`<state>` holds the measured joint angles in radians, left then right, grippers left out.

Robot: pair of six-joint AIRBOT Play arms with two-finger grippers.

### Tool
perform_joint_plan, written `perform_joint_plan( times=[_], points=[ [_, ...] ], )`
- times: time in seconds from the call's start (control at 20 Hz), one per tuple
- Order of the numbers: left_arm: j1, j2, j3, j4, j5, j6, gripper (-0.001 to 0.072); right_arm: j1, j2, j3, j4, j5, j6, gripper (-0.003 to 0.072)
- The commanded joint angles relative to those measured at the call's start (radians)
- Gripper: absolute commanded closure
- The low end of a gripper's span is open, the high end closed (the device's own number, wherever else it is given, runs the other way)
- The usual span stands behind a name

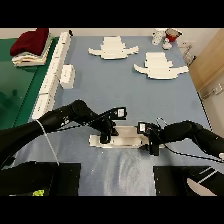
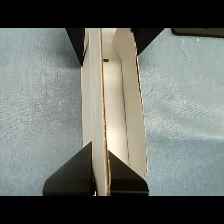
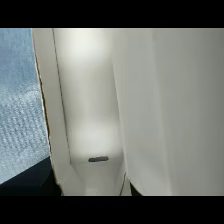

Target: Fold the box.

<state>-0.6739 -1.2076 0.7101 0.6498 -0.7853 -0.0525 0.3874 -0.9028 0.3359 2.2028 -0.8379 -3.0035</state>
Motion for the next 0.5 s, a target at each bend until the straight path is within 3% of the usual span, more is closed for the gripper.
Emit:
perform_joint_plan(
  times=[0.0, 0.45],
  points=[
    [0.0, 0.0, 0.0, 0.0, 0.024, 0.001, 0.0696, 0.001, -0.001, 0.0, 0.0, 0.0, 0.0, 0.0222],
    [0.001, -0.001, 0.0, 0.001, -0.01, -0.03, 0.0693, 0.001, -0.001, 0.0, 0.0, 0.0, 0.0, 0.0222]
  ],
)
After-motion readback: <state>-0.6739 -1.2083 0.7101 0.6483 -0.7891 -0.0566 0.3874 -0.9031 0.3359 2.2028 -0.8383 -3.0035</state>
